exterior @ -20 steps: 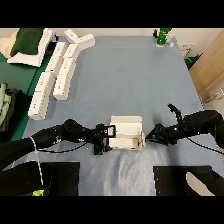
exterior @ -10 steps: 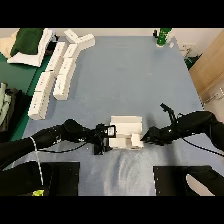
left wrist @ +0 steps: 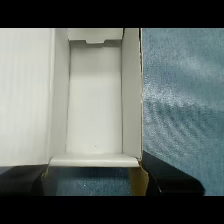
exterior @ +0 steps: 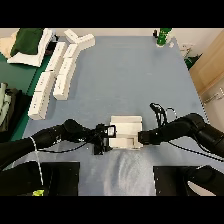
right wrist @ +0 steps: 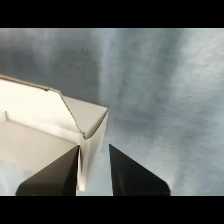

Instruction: Fold the box.

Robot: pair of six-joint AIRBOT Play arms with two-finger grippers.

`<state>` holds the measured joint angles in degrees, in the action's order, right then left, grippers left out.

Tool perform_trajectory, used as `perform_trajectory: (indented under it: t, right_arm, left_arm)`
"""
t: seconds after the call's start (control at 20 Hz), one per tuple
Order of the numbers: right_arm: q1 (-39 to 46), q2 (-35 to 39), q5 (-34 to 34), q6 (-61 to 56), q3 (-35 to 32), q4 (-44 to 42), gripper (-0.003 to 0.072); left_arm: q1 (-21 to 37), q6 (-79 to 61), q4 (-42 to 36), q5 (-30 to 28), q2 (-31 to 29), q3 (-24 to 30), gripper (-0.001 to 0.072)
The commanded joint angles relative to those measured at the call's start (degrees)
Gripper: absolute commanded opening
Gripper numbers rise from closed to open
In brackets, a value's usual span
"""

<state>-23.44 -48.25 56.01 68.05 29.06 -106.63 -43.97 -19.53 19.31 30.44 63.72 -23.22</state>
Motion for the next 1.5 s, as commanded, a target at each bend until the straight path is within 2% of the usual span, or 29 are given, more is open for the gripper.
perform_trajectory:
  t: [0.0, 0.15, 0.55, 0.9, 1.0, 1.1, 1.45]
  right_arm:
    - [-6.75, -0.17, 0.24, -15.91, 2.95, 14.14, 0.0308]
    - [-10.54, -3.41, 3.98, -21.29, 5.14, 17.16, 0.0307]
    - [-19.56, -18.08, 9.81, -32.22, 13.70, 20.41, 0.0306]
    - [-19.76, -19.96, 14.01, -35.12, 15.74, 21.84, 0.0296]
    - [-19.76, -19.96, 13.99, -35.10, 15.74, 21.92, 0.0204]
    - [-19.78, -19.96, 14.01, -35.08, 15.74, 22.01, 0.0010]
    - [-19.78, -19.96, 13.94, -35.06, 15.74, 22.27, 0.0004]
  left_arm:
    - [0.02, 0.00, 0.04, 0.00, -0.02, -0.04, 0.0473]
    - [0.02, 0.00, 0.04, 0.00, -0.02, -0.04, 0.0473]
    - [0.02, 0.00, 0.04, 0.00, -0.02, -0.04, 0.0473]
    - [0.02, 0.00, 0.02, 0.00, -0.02, -0.04, 0.0473]
    - [0.02, 0.00, 0.02, 0.00, -0.02, -0.04, 0.0473]
    - [0.02, -0.02, 0.02, 0.00, -0.02, -0.07, 0.0473]
    - [0.02, 0.00, 0.02, 0.00, -0.02, -0.04, 0.0473]
